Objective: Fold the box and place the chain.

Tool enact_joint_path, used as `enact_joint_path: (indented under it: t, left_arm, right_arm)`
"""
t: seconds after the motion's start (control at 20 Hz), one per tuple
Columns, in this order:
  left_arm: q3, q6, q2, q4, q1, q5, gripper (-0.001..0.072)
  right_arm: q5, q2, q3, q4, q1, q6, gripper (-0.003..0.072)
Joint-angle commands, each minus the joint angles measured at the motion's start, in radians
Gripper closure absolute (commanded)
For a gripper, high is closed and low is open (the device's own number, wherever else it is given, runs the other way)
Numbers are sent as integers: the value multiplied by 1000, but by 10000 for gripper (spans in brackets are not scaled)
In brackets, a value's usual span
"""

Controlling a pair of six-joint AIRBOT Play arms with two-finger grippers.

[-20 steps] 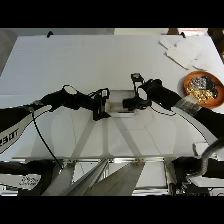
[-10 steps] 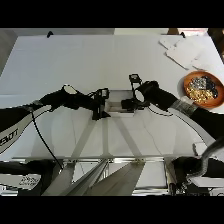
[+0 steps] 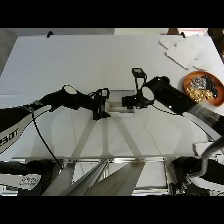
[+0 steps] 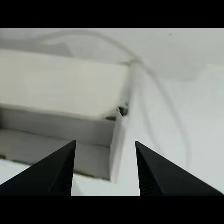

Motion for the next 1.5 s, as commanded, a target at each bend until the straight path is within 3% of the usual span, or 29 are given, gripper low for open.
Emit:
enact_joint_path:
  t: [0.0,0.15,0.3,0.45,0.8,0.95,1.0,1.1,1.25,1.45]
  left_arm:
    - [0,0,0,0,0,0,372]
    - [0,0,0,0,0,-1,372]
    - [0,0,0,0,0,0,372]
    - [0,0,0,0,0,-1,372]
    - [0,0,0,0,0,-1,372]
    - [0,0,0,0,0,-1,372]
    - [0,0,0,0,0,-1,372]
    - [0,0,0,0,0,-1,372]
    - [0,0,0,0,0,-1,372]
    - [0,0,0,0,0,-1,372]
  right_arm:
    - [87,141,0,-45,-4,-1,270]
    - [198,241,0,-203,-4,-59,272]
    - [328,295,0,-461,-4,-190,274]
    - [324,302,0,-599,-71,-245,275]
    - [180,302,-1,-527,-580,-354,275]
    - [64,290,-1,-301,-853,-458,264]
    - [40,274,-1,-222,-928,-517,250]
    - [19,216,-1,-106,-1055,-597,131]
    - [-56,123,0,-55,-1117,-706,64]
    - [-199,4,0,-50,-1069,-695,87]
